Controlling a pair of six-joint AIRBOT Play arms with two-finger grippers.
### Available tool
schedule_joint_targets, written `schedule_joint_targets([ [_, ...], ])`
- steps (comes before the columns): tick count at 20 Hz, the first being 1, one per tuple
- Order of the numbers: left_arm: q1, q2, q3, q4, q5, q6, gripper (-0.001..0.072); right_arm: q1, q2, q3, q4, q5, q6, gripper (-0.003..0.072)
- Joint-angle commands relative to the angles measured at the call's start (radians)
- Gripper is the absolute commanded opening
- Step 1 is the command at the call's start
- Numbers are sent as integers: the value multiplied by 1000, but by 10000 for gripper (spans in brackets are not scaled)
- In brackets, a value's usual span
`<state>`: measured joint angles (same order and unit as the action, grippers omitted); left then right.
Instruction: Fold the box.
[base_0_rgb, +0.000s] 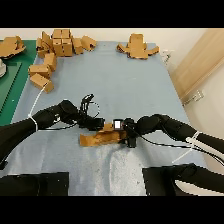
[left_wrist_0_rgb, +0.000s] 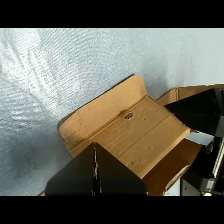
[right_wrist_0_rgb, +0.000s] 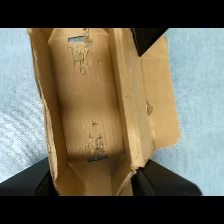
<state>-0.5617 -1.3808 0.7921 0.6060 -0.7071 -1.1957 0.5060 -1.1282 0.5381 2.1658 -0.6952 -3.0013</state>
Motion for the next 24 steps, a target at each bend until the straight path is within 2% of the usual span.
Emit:
schedule_joint_targets([
  [1,0,0,1,1,0,3,12,1,0,1,35,17,2,609],
  [9,4,4,1,6,18,85,12,1,1,1,43,-5,44,609],
  [14,46,15,5,58,14,107,12,1,2,1,42,-29,54,608],
  [20,48,43,5,93,80,265,11,1,1,1,38,-29,53,608],
  [22,58,98,5,195,135,269,10,0,2,1,38,-29,53,608],
  [24,66,175,4,369,159,262,10,1,1,1,38,-29,53,608],
])
